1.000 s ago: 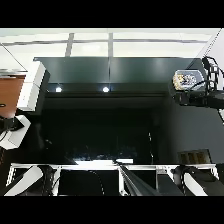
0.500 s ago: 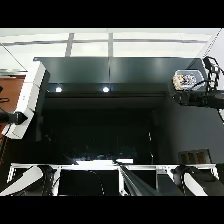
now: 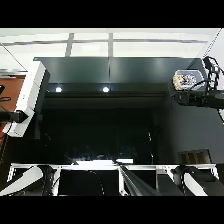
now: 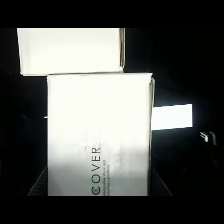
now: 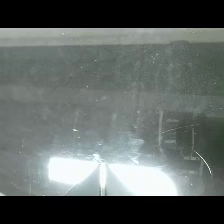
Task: Fold the box and place the chain.
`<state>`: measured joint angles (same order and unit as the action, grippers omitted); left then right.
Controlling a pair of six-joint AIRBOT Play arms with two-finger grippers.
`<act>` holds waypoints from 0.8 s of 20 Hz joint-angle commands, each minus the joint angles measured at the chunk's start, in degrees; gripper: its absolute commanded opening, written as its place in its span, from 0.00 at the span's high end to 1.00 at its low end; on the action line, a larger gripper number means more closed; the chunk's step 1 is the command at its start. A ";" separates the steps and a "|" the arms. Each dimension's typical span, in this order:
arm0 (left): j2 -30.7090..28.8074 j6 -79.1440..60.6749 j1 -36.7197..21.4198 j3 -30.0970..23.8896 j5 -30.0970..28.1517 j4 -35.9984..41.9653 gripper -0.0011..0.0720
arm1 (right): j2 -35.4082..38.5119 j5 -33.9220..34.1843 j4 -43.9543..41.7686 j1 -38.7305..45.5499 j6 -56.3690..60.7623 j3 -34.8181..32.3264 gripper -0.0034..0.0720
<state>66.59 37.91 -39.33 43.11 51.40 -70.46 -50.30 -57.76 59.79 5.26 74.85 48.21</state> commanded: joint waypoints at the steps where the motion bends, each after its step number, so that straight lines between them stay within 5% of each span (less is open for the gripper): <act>1: 0.00 0.11 0.02 -0.02 -1.90 0.04 0.58 | 0.00 -0.04 -1.14 -0.02 0.00 -0.04 0.92; 5: 0.00 0.26 0.04 -0.02 -6.25 1.11 0.57 | 0.00 -0.04 -3.50 -0.02 0.00 -0.04 0.92; 6: 0.00 0.24 0.04 -0.02 -6.25 1.42 0.43 | 0.00 -0.04 -3.72 -0.02 0.00 -0.04 0.92; 7: -0.02 0.24 0.04 -0.02 -6.25 1.92 0.10 | 0.00 -0.04 -3.74 -0.02 0.00 -0.02 0.92; 8: -0.15 0.31 0.04 0.11 -6.14 2.16 0.00 | 0.00 0.00 -3.74 -0.02 -0.02 -0.04 0.92; 16: -9.86 5.01 10.88 11.54 -6.45 12.26 0.01 | 0.02 2.10 -5.95 -0.02 -1.51 4.61 0.92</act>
<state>60.18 42.04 -33.15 49.76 45.34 -62.28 -50.30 -55.81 54.78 5.26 74.61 50.11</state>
